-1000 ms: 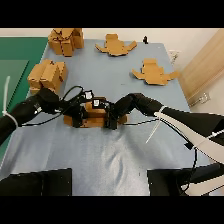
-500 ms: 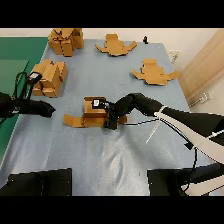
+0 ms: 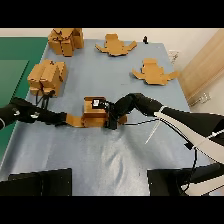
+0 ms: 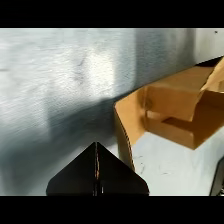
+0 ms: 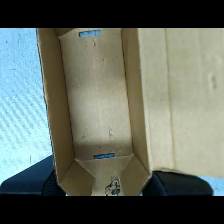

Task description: Fold the box.

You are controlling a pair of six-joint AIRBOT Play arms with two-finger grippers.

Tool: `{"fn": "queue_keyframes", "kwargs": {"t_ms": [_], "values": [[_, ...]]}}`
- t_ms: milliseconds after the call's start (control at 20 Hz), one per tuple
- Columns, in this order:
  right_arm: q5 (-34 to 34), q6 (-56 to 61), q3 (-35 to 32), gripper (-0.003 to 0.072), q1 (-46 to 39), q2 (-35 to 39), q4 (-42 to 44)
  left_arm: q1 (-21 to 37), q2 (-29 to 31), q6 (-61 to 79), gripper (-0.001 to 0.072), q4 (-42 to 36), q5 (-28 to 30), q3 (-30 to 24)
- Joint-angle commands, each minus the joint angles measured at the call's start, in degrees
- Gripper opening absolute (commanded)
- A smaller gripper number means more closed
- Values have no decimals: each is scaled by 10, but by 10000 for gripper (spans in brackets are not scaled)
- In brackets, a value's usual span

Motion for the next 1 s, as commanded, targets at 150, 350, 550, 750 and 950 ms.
{"fn": "queue_keyframes", "kwargs": {"t_ms": [150,350,550,750,950], "values": [[0,0,0,587,0,0,1,-19,-25,145,313,-183,-89,20],[0,0,0,587,0,0,0,-21,-25,167,326,-196,-138,26],[0,0,0,587,0,0,0,-45,-25,163,490,-195,-121,26],[0,0,0,587,0,0,0,-106,-25,76,491,-137,-27,37],[0,0,0,587,0,0,0,-164,-24,-125,490,3,-16,105]]}}
